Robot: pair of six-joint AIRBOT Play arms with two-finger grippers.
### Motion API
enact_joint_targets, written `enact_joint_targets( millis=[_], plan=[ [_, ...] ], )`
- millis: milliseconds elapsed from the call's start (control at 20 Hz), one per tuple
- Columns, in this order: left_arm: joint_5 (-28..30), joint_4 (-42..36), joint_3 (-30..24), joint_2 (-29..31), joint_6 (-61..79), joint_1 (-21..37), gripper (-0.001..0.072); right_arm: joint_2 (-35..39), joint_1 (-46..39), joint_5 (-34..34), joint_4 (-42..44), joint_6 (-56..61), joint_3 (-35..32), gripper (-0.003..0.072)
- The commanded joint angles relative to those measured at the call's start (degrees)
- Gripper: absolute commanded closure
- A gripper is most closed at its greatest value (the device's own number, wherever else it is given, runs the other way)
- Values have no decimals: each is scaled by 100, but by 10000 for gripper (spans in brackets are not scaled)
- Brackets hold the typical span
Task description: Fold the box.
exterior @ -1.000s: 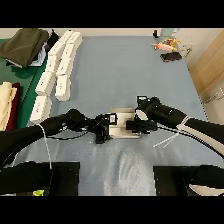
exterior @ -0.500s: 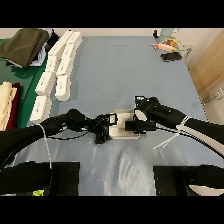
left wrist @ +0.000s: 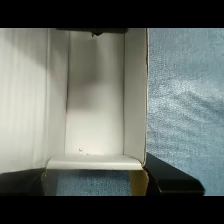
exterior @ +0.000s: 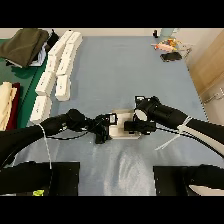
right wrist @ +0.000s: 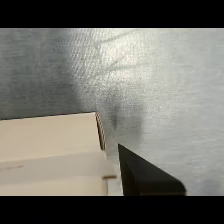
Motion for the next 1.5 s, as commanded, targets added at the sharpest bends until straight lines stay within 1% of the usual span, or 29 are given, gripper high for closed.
enact_joint_targets(
  millis=[0,150,300,350,400,450,500,550,700,800,900,1050,1150,1250,1350,1450],
  plan=[
    [2,2,7,2,2,-2,270,295,4,127,101,-4,7,261],
    [2,0,7,2,2,-2,270,837,-7,378,-20,-7,42,261],
    [2,0,7,2,2,-2,270,1427,-74,485,-256,-81,109,265],
    [2,2,7,2,2,-2,271,1602,-192,533,-267,-188,109,330],
    [2,2,7,2,2,-2,270,1722,-367,597,-264,-345,109,424],
    [2,0,7,2,2,-2,270,1792,-597,654,-264,-564,109,546],
    [2,2,7,2,2,-2,271,1803,-852,691,-199,-822,109,633],
    [2,2,7,2,2,-2,271,1779,-1150,704,-90,-1147,103,679],
    [2,2,7,2,2,-2,270,1506,-2076,579,619,-2312,101,680],
    [2,2,7,2,2,-2,270,1180,-2771,470,1360,-3145,101,680],
    [2,2,7,2,2,-2,270,710,-3504,448,2404,-4094,101,680],
    [0,2,7,2,2,-2,270,-46,-4312,516,4247,-5458,105,680],
    [2,2,7,2,2,-2,271,-518,-4599,553,5340,-6105,142,680],
    [2,2,7,2,2,-2,270,-957,-4669,614,6074,-6380,267,680],
    [2,2,7,2,2,-2,271,-1333,-4605,881,6542,-6592,439,680],
    [4,2,7,2,2,-2,271,-1587,-4498,1241,6798,-6852,619,680]
  ],
)
